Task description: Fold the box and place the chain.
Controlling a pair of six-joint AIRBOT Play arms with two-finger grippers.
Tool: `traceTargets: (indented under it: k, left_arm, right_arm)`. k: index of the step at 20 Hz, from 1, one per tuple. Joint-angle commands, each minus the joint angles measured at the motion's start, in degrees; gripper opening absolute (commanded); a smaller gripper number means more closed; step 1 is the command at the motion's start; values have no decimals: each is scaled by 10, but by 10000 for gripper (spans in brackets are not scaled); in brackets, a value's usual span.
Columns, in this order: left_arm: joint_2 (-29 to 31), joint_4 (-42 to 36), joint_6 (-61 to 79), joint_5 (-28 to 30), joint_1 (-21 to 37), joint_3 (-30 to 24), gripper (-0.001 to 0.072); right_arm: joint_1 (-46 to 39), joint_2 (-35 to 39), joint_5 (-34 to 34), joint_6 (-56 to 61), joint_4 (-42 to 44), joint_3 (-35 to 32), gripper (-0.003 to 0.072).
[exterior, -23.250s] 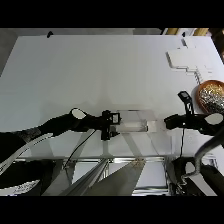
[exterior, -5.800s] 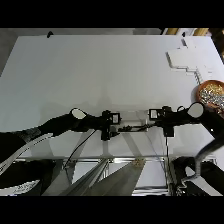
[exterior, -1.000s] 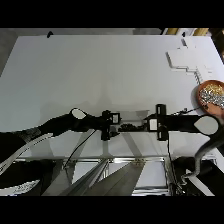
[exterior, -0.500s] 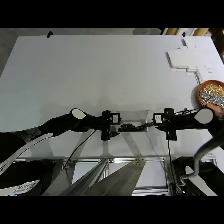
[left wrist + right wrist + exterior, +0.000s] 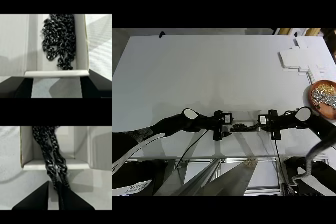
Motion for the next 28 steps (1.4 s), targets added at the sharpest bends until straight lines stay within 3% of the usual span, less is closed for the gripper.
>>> traceTargets:
  k: [1, 3, 5, 9, 12, 14, 16, 21, 28]
  left_arm:
    - [0, 0, 0, 0, 0, 0, 333]
    - [0, 0, 0, 0, 0, 0, 333]
    - [0, 0, 0, 0, 0, 0, 333]
    - [0, 0, 0, 0, 0, 0, 333]
    - [0, 0, 0, 0, 0, 0, 333]
    - [0, 0, 0, 0, 0, 0, 333]
    - [0, 0, 0, 0, 0, 0, 333]
    - [0, 0, 0, 0, 0, 0, 333]
    - [0, 0, 0, 0, 0, 0, 333]
  right_arm:
    - [7, -14, -18, -5, 13, -1, 135]
    - [7, -13, -13, -5, 13, -1, 104]
    - [7, -1, 3, 1, 5, -1, 16]
    - [7, 90, 38, 48, -53, -1, 16]
    - [7, 190, 71, 87, -51, -1, 16]
    - [7, 246, 81, 107, -41, -1, 16]
    - [7, 278, 85, 107, 29, -1, 16]
    - [17, 266, 77, 26, 313, -1, 16]
    - [190, 147, -71, -5, 312, -1, 16]
